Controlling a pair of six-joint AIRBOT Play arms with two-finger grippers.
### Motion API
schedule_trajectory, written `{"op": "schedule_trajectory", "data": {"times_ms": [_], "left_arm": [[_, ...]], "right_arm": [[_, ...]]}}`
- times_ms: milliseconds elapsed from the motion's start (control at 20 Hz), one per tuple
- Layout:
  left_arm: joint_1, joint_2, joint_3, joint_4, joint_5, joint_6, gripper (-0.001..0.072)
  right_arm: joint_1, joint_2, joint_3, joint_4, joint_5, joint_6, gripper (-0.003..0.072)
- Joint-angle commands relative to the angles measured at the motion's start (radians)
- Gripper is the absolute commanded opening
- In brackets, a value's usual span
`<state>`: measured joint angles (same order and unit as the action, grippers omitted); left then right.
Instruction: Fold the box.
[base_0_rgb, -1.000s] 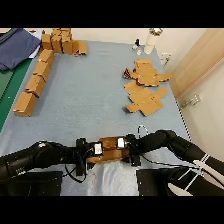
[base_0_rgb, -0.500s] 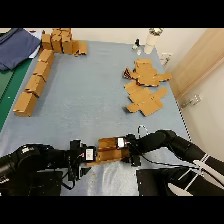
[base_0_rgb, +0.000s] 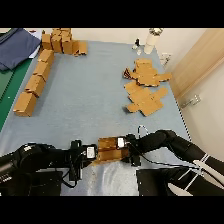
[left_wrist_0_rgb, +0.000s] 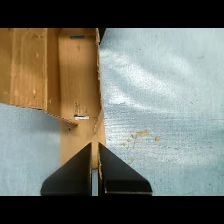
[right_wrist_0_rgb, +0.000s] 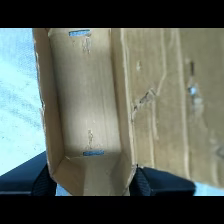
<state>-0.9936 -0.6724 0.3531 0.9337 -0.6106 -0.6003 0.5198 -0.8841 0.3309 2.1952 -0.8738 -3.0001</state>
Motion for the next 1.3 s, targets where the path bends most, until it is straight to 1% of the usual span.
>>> {"op": "schedule_trajectory", "data": {"times_ms": [0,50,150,400,450,500,550,650,800,1000,1050,1100,1200,1250], "left_arm": [[-0.002,-0.076,0.019,-0.004,0.025,0.013,0.0064],[-0.002,-0.092,0.02,0.005,0.039,0.013,0.0069],[-0.002,-0.113,0.02,0.008,0.043,0.013,0.029],[-0.003,-0.12,0.03,0.006,0.042,0.011,0.0297],[-0.003,-0.12,0.034,0.005,0.046,0.011,0.0343],[-0.003,-0.121,0.036,0.005,0.051,0.005,0.0464],[-0.003,-0.125,0.037,0.004,0.053,0.004,0.0502],[-0.003,-0.143,0.037,-0.022,0.057,0.005,0.0502],[-0.005,-0.185,0.042,-0.064,0.104,0.005,0.0502],[-0.005,-0.21,0.068,-0.063,0.105,0.022,0.0496],[-0.004,-0.216,0.069,-0.062,0.105,0.034,0.0384],[-0.005,-0.222,0.069,-0.062,0.106,0.036,0.0338],[-0.004,-0.235,0.07,-0.06,0.106,0.04,0.0209],[-0.005,-0.24,0.07,-0.058,0.112,0.06,0.0163]], "right_arm": [[-0.001,0.0,0.0,0.0,0.0,0.0,0.0508],[-0.001,0.0,0.0,0.0,0.0,0.0,0.0508],[-0.001,0.0,0.0,0.0,0.0,0.0,0.0508],[-0.001,0.0,0.0,0.0,0.0,0.0,0.0508],[-0.001,0.0,0.0,0.0,0.0,0.0,0.0508],[-0.001,0.0,0.0,0.0,0.0,0.0,0.0508],[0.0,0.0,0.0,0.0,0.0,0.0,0.0508],[-0.001,0.0,0.0,0.0,0.0,0.0,0.0508],[-0.001,0.0,0.0,0.0,0.0,0.0,0.0508],[0.0,0.0,0.0,0.0,0.0,0.0,0.0508],[-0.001,0.0,0.0,0.0,0.0,0.0,0.0508],[-0.001,0.0,0.0,0.0,0.0,0.0,0.0508],[0.0,0.0,0.0,0.0,0.0,0.0,0.0508],[0.0,0.0,0.0,0.0,0.0,0.0,0.0507]]}}
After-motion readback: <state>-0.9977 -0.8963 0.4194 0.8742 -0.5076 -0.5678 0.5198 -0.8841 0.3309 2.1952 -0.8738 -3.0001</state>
